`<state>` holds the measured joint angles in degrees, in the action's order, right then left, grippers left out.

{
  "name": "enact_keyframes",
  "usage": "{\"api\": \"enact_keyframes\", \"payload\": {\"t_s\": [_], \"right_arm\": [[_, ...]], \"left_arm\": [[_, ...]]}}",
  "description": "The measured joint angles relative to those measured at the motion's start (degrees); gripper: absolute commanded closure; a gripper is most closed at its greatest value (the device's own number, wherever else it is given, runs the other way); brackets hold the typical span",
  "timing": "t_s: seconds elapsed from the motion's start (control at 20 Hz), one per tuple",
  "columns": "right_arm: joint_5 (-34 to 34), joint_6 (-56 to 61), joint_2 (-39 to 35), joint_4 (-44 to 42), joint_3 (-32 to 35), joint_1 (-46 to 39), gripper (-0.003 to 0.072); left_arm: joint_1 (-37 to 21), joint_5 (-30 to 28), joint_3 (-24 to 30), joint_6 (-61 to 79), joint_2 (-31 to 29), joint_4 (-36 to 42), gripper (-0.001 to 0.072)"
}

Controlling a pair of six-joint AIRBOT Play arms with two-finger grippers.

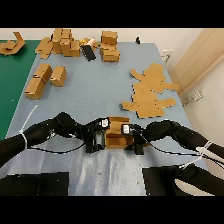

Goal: Fold the box.

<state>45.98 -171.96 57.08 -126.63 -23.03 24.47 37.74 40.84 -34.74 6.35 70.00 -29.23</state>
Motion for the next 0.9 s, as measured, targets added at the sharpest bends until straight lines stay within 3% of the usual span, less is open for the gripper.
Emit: {"api": "enact_keyframes", "payload": {"t_s": [0.8,0.85,0.9], "right_arm": [[-0.02,-0.02,0.0,0.04,0.0,0.0,0.0235],[0.0,-0.02,0.0,0.04,0.0,0.0,0.0235],[0.0,-0.04,0.0,0.04,0.0,0.0,0.0235]], "left_arm": [[2.56,-2.4,-0.02,6.1,3.63,6.36,0.0016],[2.58,-2.47,-0.02,6.12,3.74,6.4,0.0049],[2.62,-2.62,-0.02,6.14,3.82,6.4,0.0195]]}}
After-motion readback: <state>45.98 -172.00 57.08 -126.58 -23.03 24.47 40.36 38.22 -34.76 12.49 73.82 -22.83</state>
